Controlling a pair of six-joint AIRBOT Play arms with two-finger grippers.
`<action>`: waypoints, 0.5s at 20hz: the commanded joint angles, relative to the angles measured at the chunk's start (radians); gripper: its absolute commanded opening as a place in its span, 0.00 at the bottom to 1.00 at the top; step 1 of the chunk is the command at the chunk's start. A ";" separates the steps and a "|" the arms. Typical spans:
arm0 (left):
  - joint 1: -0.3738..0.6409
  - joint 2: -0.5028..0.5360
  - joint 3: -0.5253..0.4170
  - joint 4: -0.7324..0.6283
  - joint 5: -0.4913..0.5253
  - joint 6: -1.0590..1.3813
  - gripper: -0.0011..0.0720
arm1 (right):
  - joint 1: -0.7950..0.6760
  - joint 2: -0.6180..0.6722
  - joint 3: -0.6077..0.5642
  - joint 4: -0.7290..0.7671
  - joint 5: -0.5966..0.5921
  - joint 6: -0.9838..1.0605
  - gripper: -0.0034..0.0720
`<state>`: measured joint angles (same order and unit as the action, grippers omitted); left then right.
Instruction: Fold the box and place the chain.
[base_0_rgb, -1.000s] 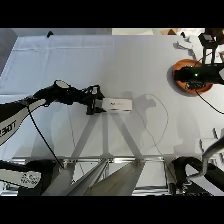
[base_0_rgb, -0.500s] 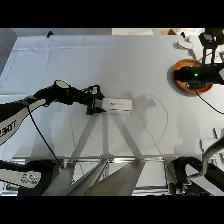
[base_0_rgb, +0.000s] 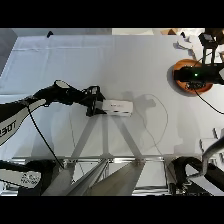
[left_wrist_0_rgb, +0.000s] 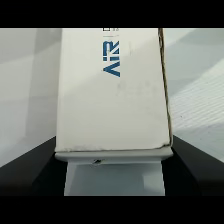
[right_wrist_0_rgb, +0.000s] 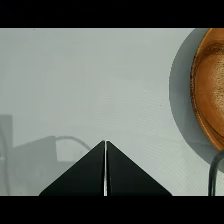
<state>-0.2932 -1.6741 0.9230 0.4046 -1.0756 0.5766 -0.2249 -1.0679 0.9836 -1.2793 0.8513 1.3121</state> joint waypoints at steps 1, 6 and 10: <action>0.000 0.001 0.000 -0.001 -0.032 0.000 0.46 | -0.001 0.001 0.001 0.000 0.000 0.000 0.06; 0.001 0.002 0.000 0.004 -0.056 -0.001 0.04 | -0.001 0.001 0.001 0.000 0.000 0.000 0.06; 0.002 0.068 0.000 0.084 -0.065 -0.074 0.03 | -0.001 0.001 0.001 0.000 0.000 0.000 0.06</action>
<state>-0.2924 -1.6451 0.9226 0.4370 -1.1282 0.5606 -0.2249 -1.0676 0.9840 -1.2789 0.8509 1.3121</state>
